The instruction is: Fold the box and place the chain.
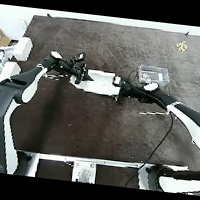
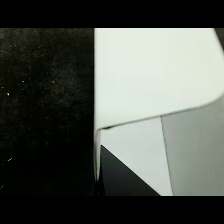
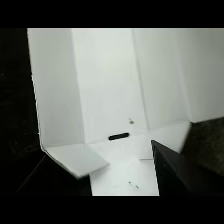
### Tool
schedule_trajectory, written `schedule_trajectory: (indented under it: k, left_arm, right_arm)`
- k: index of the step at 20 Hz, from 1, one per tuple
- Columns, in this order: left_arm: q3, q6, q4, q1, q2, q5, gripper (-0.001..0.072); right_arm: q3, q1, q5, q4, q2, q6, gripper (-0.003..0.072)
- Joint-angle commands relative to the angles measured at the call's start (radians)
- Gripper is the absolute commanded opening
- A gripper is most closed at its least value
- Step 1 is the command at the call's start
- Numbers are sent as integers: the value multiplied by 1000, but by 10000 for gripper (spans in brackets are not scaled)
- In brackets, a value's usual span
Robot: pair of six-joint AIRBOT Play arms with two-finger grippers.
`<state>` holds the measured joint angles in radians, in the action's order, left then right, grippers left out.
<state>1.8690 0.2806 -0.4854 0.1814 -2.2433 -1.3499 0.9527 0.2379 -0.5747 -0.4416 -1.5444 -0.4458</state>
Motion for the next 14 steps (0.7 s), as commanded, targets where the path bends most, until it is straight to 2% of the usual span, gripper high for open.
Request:
schedule_trajectory:
  k: [1,5,10,14]
  left_arm:
    - [0,0,0,0,-1,0,12]
    - [0,0,0,0,-1,0,12]
    - [0,0,0,0,-1,0,12]
    - [0,0,0,0,-1,0,12]
  right_arm:
    - [6,-48,-32,93,39,-4,668]
    - [125,-103,-241,102,-76,-2,669]
    - [171,-107,-313,84,-136,-1,669]
    - [165,-124,-358,-99,-77,167,668]
